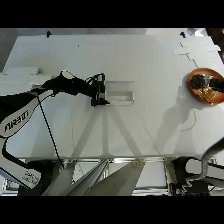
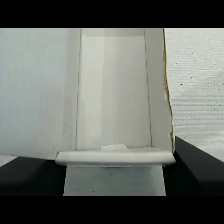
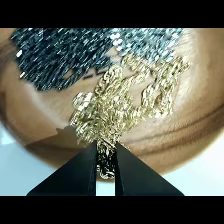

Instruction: Fold the box and place the chain.

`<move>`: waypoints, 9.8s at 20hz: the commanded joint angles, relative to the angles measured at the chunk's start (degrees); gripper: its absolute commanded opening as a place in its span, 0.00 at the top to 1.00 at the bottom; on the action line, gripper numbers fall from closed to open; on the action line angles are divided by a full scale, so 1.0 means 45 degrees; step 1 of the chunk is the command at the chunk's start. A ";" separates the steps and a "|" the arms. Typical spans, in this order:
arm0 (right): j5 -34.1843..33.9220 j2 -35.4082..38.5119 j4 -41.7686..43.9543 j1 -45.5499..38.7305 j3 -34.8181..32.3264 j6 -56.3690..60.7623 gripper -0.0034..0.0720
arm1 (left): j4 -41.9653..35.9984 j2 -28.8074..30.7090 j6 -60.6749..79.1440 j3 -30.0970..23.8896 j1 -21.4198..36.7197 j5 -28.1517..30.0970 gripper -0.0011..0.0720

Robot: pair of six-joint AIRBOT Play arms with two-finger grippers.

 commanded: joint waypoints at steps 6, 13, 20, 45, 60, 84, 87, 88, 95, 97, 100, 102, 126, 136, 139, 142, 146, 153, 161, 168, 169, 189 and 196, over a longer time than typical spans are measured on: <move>0.3259 0.1807 0.0083 0.2725 0.0005 -0.0559 0.94 | 0.0005 0.0005 0.0000 0.0005 0.0000 0.0005 0.69; 0.3415 0.1792 0.0083 0.6907 0.0005 -0.0010 0.94 | 0.0005 0.0005 0.0000 0.0005 0.0000 0.0005 0.69; 0.2210 0.1690 0.0374 0.9918 0.0005 0.0835 0.94 | 0.0005 0.0005 0.0000 0.0005 0.0000 0.0005 0.69; -0.1428 -0.1545 0.9068 1.2250 0.0010 -0.4648 0.94 | 0.0005 0.0005 0.0000 0.0005 0.0000 0.0005 0.69; -0.0403 -0.1438 0.6980 1.2288 0.0010 -0.4643 0.70 | 0.0005 0.0005 0.0000 0.0005 0.0000 0.0005 0.69; 0.0699 -0.3405 0.2395 0.9787 -0.0034 -1.0263 0.28 | 0.0005 0.0005 0.0000 0.0005 0.0000 0.0005 0.69; 0.0729 -0.3604 0.1535 1.0001 -0.0034 -0.9719 0.59 | 0.0000 0.0005 0.0000 0.0005 0.0000 0.0000 0.69; 0.0763 -0.3594 0.1336 1.0049 -0.0029 -0.9418 0.76 | 0.0005 0.0005 0.0000 0.0005 0.0000 0.0000 0.69; 0.0661 -0.2375 0.1112 1.0088 -0.0024 -0.7815 0.94 | -0.0034 0.0005 0.0000 0.0005 0.0000 0.0005 0.69; 0.0602 -0.1690 0.1379 1.0088 -0.0019 -0.7815 0.94 | -0.0034 0.0005 0.0000 0.0005 0.0000 0.0005 0.69; 0.0593 -0.0767 0.2409 1.0088 -0.0005 -0.7825 0.94 | -0.0034 0.0005 0.0000 0.0005 0.0000 0.0005 0.69; 0.0602 -0.0413 0.3721 1.0088 0.0010 -0.7830 0.94 | -0.0034 0.0005 0.0000 0.0005 0.0000 0.0005 0.69; -0.2909 -0.0427 0.6465 1.3498 0.0010 -0.7820 0.65 | -0.0034 0.0005 0.0000 0.0005 0.0000 0.0005 0.69; 0.0607 0.0986 0.4711 1.0146 -0.0097 -0.7257 0.64 | -0.0034 0.0005 0.0000 0.0005 0.0000 0.0005 0.69; 0.0287 0.0928 0.4648 0.8932 -0.0942 -0.8359 0.53 | -0.0034 0.0005 0.0000 0.0005 0.0000 0.0005 0.69; -0.0461 0.0359 0.5003 0.8660 -0.1962 -1.1477 0.44 | -0.0034 0.0005 0.0000 0.0005 0.0000 0.0005 0.69; -0.0228 -0.1107 0.6052 0.8937 -0.2040 -1.5203 0.32 | -0.0034 0.0005 0.0000 0.0005 0.0000 0.0005 0.69; -0.0389 -0.2395 0.7820 0.9666 -0.2040 -1.7427 0.21 | -0.0034 0.0005 0.0000 0.0005 0.0000 0.0000 0.69; -0.2113 -0.2754 0.8709 0.9782 -0.2040 -1.7641 0.40 | -0.0034 0.0005 0.0000 0.0005 0.0000 0.0005 0.69; -0.1996 -0.2720 0.7504 0.9782 -0.2040 -1.7180 0.94 | -0.0034 0.0005 0.0000 0.0005 0.0000 0.0005 0.69; -0.2001 -0.2652 0.7504 0.9782 -0.2040 -1.6844 0.94 | -0.0034 0.0005 0.0000 0.0005 0.0000 0.0005 0.69; -0.1962 0.1545 0.9641 1.0822 -0.2030 -1.5208 0.93 | -0.0034 0.0005 0.0000 0.0005 0.0000 0.0005 0.69; -0.1486 0.1549 0.8743 1.0307 -0.2030 -1.4814 0.46 | -0.0034 0.0005 0.0000 0.0005 0.0000 0.0005 0.69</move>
